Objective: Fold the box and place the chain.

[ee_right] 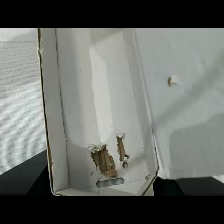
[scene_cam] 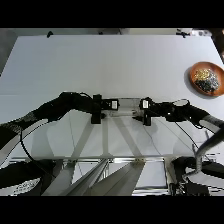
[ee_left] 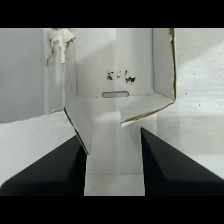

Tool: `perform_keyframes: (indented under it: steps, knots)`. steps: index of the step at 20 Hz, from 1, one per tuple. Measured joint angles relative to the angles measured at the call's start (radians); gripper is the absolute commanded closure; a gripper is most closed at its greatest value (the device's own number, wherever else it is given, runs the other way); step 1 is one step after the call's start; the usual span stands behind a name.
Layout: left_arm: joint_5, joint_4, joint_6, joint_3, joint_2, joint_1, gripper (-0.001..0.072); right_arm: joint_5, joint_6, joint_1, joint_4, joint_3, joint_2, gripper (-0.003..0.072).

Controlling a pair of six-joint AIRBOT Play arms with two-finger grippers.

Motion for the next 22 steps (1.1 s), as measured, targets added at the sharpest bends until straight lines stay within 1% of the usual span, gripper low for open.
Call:
perform_keyframes:
  steps: [5,11,18,22]
  knots:
    - [-0.001,-0.031,0.000,0.000,0.000,-0.016,0.0373,0.000,0.000,0.000,0.000,0.000,0.000,0.0184]
    - [-0.035,-0.056,0.000,0.000,0.000,-0.029,0.0385,0.000,0.000,0.000,0.000,0.000,0.000,0.0184]
    - [-0.051,-0.061,0.000,0.000,0.000,-0.037,0.0394,0.000,0.000,0.000,0.000,0.000,0.000,0.0184]
    - [-0.085,-0.056,0.000,0.000,0.001,-0.064,0.0394,0.000,0.000,0.000,0.000,0.000,0.000,0.0184]
